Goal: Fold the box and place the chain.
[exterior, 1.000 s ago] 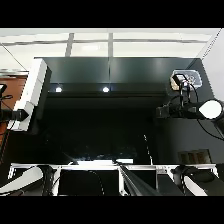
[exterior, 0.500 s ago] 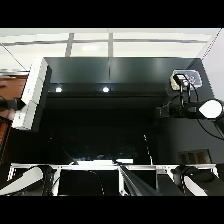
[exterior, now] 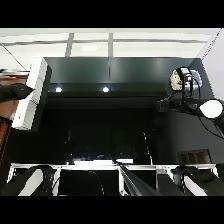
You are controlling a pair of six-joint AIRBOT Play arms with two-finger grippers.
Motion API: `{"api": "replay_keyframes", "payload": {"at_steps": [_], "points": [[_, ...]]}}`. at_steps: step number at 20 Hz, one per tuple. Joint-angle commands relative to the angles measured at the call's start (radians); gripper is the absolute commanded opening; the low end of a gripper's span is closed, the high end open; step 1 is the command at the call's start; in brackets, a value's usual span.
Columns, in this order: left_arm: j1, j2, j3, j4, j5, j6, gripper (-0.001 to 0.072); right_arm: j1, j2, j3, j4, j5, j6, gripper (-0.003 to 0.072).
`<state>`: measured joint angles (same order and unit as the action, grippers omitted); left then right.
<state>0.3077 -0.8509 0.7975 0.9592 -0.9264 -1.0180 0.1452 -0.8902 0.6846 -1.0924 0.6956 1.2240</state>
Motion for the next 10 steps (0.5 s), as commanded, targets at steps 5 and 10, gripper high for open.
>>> {"api": "replay_keyframes", "payload": {"at_steps": [5,10], "points": [[-0.296,0.143,-0.283,0.0,0.47,0.128,0.0028,0.0,-0.004,-0.034,-0.061,-0.23,-0.087,0.0014],[-0.295,0.142,-0.283,0.0,0.474,0.124,0.0028,0.0,-0.004,-0.034,-0.061,-0.229,-0.087,0.0015]]}}
